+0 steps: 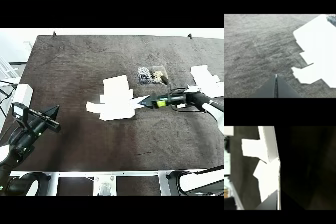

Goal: Fold the box and place the chain.

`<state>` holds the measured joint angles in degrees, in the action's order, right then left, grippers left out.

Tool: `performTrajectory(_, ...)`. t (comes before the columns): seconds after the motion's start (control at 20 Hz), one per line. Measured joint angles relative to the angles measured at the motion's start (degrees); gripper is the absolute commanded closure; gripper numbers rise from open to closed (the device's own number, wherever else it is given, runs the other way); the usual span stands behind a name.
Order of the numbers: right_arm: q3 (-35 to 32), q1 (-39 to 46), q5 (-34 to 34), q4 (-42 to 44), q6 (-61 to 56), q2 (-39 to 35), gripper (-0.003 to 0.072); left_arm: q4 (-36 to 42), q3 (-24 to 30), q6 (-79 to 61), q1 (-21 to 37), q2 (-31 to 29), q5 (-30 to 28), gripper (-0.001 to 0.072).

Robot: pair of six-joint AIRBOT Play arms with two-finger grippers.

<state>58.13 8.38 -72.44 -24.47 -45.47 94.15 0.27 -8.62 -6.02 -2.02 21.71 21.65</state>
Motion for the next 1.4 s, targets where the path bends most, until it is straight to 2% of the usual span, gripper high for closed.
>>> performTrajectory(0.4, -5.70, -7.48, 15.58, 1.62, 6.29, -7.39, 0.0675, -0.02, 0.00, -0.02, 0.00, 0.00, 0.00, 0.0687)
performTrajectory(0.45, -6.12, -7.67, 16.81, 1.62, 6.95, -7.93, 0.0675, -0.02, 0.00, -0.02, 0.00, 0.00, 0.00, 0.0613)
performTrajectory(0.5, -6.49, -7.93, 17.97, 1.62, 7.74, -8.35, 0.0675, -0.02, 0.00, -0.04, 0.00, 0.00, 0.04, 0.0181)
performTrajectory(0.55, -6.84, -8.13, 18.88, 1.62, 8.61, -8.66, 0.0675, -0.02, 0.00, -0.04, 0.00, 0.00, 0.31, 0.0116)
performTrajectory(0.8, -9.77, -9.79, 24.72, 4.76, 15.12, -9.27, 0.0675, 1.53, -1.16, -0.44, 0.00, 0.35, -0.44, 0.0116)
performTrajectory(0.95, -11.10, -10.82, 26.88, 8.76, 19.02, -9.38, 0.0675, 1.95, -4.72, 1.99, -0.02, 4.85, -4.68, 0.0116)
performTrajectory(1.05, -11.54, -11.43, 28.00, 10.60, 20.31, -9.40, 0.0675, 2.12, -8.83, 4.42, 0.00, 10.93, -7.08, 0.0117)
performTrajectory(1.15, -12.00, -12.20, 29.14, 12.59, 21.16, -9.40, 0.0675, 2.12, -13.90, 6.03, 0.00, 18.91, -6.38, 0.0116)
performTrajectory(1.4, -13.07, -13.44, 31.34, 15.34, 22.64, -9.42, 0.0674, -0.11, -29.73, 11.63, 0.11, 41.33, 2.14, 0.0116)
